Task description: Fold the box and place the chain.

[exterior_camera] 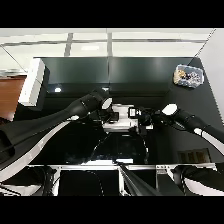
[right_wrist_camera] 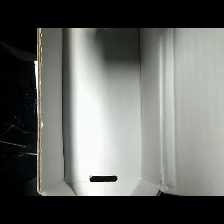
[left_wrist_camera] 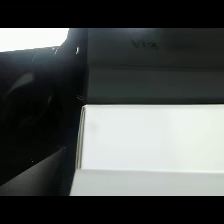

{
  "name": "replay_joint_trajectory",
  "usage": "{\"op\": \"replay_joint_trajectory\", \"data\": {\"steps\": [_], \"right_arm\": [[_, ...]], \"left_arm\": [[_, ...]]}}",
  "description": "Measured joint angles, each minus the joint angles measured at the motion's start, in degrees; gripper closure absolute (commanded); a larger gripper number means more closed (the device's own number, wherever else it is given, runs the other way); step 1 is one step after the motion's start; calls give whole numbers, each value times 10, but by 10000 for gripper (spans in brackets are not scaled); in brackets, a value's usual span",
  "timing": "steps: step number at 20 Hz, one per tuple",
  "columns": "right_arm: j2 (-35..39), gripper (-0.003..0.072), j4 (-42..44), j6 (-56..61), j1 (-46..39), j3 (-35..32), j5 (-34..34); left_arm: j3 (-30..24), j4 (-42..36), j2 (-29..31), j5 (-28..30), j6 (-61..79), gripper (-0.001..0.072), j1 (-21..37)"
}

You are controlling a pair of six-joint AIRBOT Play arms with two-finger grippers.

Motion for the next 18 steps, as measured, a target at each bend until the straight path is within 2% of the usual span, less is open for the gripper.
{"op": "replay_joint_trajectory", "data": {"steps": [2, 3, 4, 6, 7, 8, 14, 15, 16, 17, 18], "right_arm": [[0, 557, 0, 0, 0, 0, 0], [0, 557, 0, 0, 0, 0, 0], [0, 557, 0, 0, 0, 0, 0], [0, 557, 0, 0, 0, 0, 0], [0, 557, 0, 1, 0, 0, 0], [0, 558, 0, 1, 0, 0, 0], [0, 554, 0, 1, 0, 0, 0], [0, 386, 1, 1, 0, 0, 0], [0, 107, 1, 2, 0, 0, 0], [0, 61, 1, 4, 0, 0, -1], [1, 61, 0, 9, 0, 0, -1]], "left_arm": [[0, 1, 0, -1, 0, 279, 4], [0, 2, 0, -2, 0, 393, 5], [0, 2, 0, -3, 0, 446, 6], [0, 3, 0, -6, 0, 452, 7], [0, 3, 0, -8, 0, 583, 7], [0, 4, 0, -9, -1, 680, 8], [0, 4, 0, -13, 1, 681, 8], [0, 3, 0, -13, 3, 680, 8], [0, 3, 0, -14, 3, 680, 8], [0, 3, 0, -14, 4, 680, 8], [0, 3, 0, -14, 5, 680, 8]]}}
